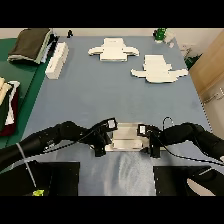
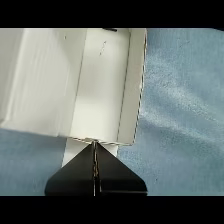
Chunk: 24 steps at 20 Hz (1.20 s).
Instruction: Fold the box.
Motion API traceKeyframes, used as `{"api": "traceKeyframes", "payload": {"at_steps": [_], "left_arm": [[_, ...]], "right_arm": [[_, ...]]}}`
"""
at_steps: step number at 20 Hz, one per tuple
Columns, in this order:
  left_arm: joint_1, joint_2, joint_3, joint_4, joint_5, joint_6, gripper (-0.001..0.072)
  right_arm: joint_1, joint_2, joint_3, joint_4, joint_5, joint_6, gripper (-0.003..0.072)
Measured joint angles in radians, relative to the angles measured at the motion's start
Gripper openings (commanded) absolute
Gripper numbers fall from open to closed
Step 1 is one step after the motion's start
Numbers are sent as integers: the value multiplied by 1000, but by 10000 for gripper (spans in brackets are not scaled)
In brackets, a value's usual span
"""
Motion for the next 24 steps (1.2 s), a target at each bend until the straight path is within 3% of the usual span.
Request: {"api": "traceKeyframes", "payload": {"at_steps": [6,10,14,17,24], "left_arm": [[167,264,0,233,-220,-581,17],[341,356,-1,374,-323,-896,17],[494,328,-13,420,-420,-1026,16],[546,251,-48,370,-453,-1040,16],[447,120,-108,142,-357,-976,16]], "right_arm": [[0,0,0,0,0,0,508],[0,0,0,0,0,0,508],[0,0,0,0,0,0,508],[0,0,0,0,0,0,508],[0,0,0,0,0,0,508]]}}
